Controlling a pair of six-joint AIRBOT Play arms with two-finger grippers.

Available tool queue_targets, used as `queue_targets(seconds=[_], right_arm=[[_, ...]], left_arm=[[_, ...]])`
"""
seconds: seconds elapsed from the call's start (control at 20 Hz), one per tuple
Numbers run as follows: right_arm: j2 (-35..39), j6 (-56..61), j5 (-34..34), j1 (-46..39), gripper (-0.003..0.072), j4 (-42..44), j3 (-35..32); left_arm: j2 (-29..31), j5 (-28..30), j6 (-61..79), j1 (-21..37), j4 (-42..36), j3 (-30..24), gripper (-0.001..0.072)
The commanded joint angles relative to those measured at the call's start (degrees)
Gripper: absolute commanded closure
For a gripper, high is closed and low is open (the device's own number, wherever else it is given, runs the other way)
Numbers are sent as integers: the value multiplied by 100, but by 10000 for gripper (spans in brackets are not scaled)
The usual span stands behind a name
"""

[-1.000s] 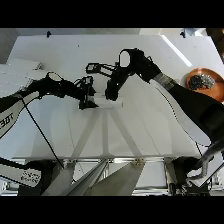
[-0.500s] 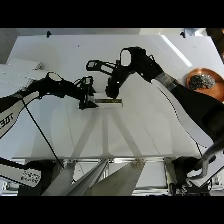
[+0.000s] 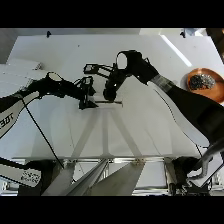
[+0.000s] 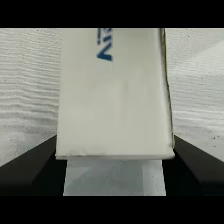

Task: Fold the box and place the chain.

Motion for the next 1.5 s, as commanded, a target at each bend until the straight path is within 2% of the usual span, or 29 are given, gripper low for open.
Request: queue_targets(seconds=[0.0, 0.35, 0.65, 0.7, 0.8, 0.85, 0.95, 1.1, 1.2, 1.45], right_arm=[[-81, 15, 72, 70, 370, 9, -13], [-35, 15, 140, 70, 342, 0, -11], [448, 291, 85, -20, 351, 7, -11], [490, 533, 96, -66, 388, 66, -11], [498, 898, 109, -192, 621, 413, -28], [501, 920, 90, -258, 676, 719, -81], [498, 892, -63, -398, 677, 1635, -306], [498, 787, -658, -553, 677, 2852, -852], [498, 789, -1056, -562, 677, 3099, -1285], [494, 918, -2151, -555, 678, 3080, -2153]], left_arm=[[0, -2, -13, 2, -7, 0, 536], [0, -2, -13, 2, -7, 0, 536], [0, -4, -13, 2, -7, 0, 536], [0, -2, -13, 2, -7, 0, 536], [0, -2, -13, 2, -4, 0, 536], [0, 0, -13, 4, -7, 0, 536], [0, -2, -13, 2, -7, 0, 536], [0, -2, -13, 2, -7, 0, 536], [0, -2, -13, 2, -7, 0, 536], [0, -2, -13, 2, -7, 0, 536]])
